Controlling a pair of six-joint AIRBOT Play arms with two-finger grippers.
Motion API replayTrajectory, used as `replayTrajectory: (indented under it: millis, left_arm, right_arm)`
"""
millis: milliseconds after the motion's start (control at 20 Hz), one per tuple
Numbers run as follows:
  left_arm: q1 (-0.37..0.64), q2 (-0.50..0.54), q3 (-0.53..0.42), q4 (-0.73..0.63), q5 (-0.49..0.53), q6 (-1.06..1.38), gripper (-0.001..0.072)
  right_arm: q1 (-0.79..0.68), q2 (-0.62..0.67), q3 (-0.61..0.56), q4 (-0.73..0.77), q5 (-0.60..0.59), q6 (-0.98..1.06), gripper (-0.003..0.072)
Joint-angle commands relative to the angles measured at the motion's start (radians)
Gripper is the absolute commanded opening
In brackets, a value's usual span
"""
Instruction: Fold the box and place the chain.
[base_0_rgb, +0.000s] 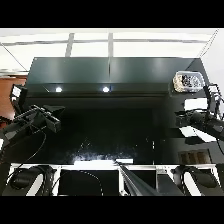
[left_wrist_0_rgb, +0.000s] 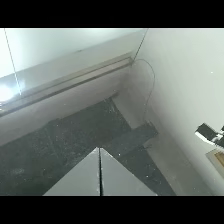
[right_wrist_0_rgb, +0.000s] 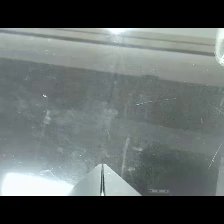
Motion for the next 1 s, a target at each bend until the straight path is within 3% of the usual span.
replayTrajectory:
  millis: [0, 750, 900, 950]
  left_arm:
    - [0.000, 0.000, 0.000, 0.000, 0.000, 0.000, 0.0024]
    - [-0.001, 0.000, -0.002, -0.019, 0.016, 0.000, 0.0024]
    - [-0.001, 0.000, -0.002, -0.038, 0.073, -0.003, 0.0024]
    - [-0.001, 0.000, -0.003, -0.068, 0.086, -0.003, 0.0024]
  right_arm:
    - [0.000, 0.001, -0.001, 0.000, 0.000, 0.000, 0.0011]
    - [0.000, 0.001, -0.001, 0.002, 0.000, 0.001, 0.0011]
    - [0.001, 0.001, -0.001, 0.055, -0.088, 0.003, 0.0013]
    - [0.001, 0.000, -0.001, 0.099, -0.123, 0.003, 0.0118]
